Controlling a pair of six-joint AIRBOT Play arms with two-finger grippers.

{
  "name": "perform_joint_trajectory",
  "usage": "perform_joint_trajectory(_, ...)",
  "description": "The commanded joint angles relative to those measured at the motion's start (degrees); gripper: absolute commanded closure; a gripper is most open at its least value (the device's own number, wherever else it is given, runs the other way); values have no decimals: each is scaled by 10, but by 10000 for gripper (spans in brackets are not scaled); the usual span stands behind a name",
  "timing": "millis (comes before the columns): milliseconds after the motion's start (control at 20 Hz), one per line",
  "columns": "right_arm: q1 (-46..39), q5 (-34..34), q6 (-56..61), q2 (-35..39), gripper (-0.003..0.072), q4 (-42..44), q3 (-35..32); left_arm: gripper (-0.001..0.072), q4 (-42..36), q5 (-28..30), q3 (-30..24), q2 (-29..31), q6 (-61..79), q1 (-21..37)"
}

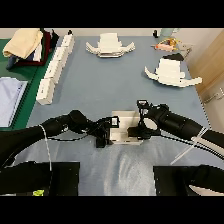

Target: Fold the box.

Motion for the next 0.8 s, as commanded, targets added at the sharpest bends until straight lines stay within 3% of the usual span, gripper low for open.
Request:
perform_joint_trajectory(0,1,5,1,-5,682,-2,2,299,1,0,0,0,2,0)
perform_joint_trajectory(100,1,3,1,-5,681,-2,2,298,1,0,0,0,2,0)
perform_joint_trajectory(150,1,3,1,-5,581,1,2,298,1,0,0,0,2,0)
perform_joint_trajectory(200,1,3,1,-5,429,5,2,298,1,0,0,0,2,0)
perform_joint_trajectory(250,1,3,0,-5,365,8,2,298,1,0,0,0,2,0)
perform_joint_trajectory(500,0,3,0,-5,365,12,2,298,1,0,0,0,2,0)
perform_joint_trajectory(550,0,3,0,-5,436,12,2,298,1,0,0,0,2,0)
perform_joint_trajectory(600,0,3,0,-5,662,12,2,298,1,0,0,0,2,0)
perform_joint_trajectory(750,0,2,-11,-5,676,12,2,298,1,0,0,0,2,0)
